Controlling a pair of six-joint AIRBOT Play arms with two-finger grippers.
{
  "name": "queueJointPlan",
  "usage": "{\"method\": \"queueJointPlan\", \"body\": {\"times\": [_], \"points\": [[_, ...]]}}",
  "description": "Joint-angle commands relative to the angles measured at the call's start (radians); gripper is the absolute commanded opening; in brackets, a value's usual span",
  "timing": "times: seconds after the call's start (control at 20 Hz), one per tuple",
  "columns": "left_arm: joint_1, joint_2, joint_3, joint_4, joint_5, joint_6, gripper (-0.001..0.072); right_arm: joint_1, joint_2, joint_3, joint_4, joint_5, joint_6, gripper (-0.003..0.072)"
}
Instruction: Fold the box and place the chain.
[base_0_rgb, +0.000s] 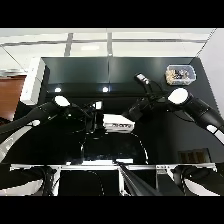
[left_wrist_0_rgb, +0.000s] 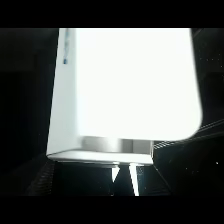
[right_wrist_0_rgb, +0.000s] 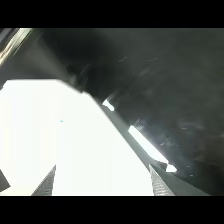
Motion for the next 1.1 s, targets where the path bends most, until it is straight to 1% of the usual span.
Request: {"method": "queueJointPlan", "body": {"times": [0.0, 0.1, 0.2, 0.35, 0.6, 0.65, 0.7, 0.8, 0.85, 0.9, 1.05], "points": [[-0.001, -0.001, 0.000, 0.003, 0.000, 0.000, 0.0460, 0.015, -0.002, 0.007, -0.053, 0.080, -0.246, 0.0665], [-0.001, -0.001, 0.000, 0.003, 0.000, 0.000, 0.0461, 0.022, -0.002, 0.007, -0.057, 0.080, -0.348, 0.0665], [-0.001, -0.001, 0.000, 0.003, 0.000, 0.000, 0.0460, 0.028, -0.002, 0.007, -0.058, 0.064, -0.385, 0.0665], [-0.011, -0.001, 0.000, 0.019, 0.001, 0.000, 0.0461, 0.029, -0.011, 0.007, -0.060, 0.032, -0.389, 0.0665], [-0.014, -0.001, 0.000, 0.023, 0.001, 0.000, 0.0461, 0.029, -0.027, 0.007, -0.076, 0.029, -0.396, 0.0663], [-0.014, -0.001, 0.000, 0.023, 0.001, 0.000, 0.0461, 0.029, -0.027, 0.007, -0.085, 0.032, -0.396, 0.0604], [-0.014, -0.001, 0.000, 0.023, 0.001, 0.000, 0.0461, 0.029, -0.027, 0.007, -0.087, 0.040, -0.395, 0.0428], [-0.014, -0.001, 0.000, 0.023, 0.001, 0.000, 0.0461, 0.035, -0.027, 0.007, -0.103, 0.043, -0.393, 0.0422], [-0.014, -0.001, 0.000, 0.023, 0.001, 0.000, 0.0461, 0.043, -0.027, 0.007, -0.124, 0.044, -0.388, 0.0370], [-0.014, -0.001, 0.000, 0.023, 0.001, 0.000, 0.0464, 0.050, -0.027, 0.007, -0.140, 0.048, -0.386, 0.0289], [-0.014, -0.001, 0.000, 0.023, 0.001, 0.000, 0.0464, 0.064, -0.027, 0.007, -0.143, 0.054, -0.371, 0.0289]]}}
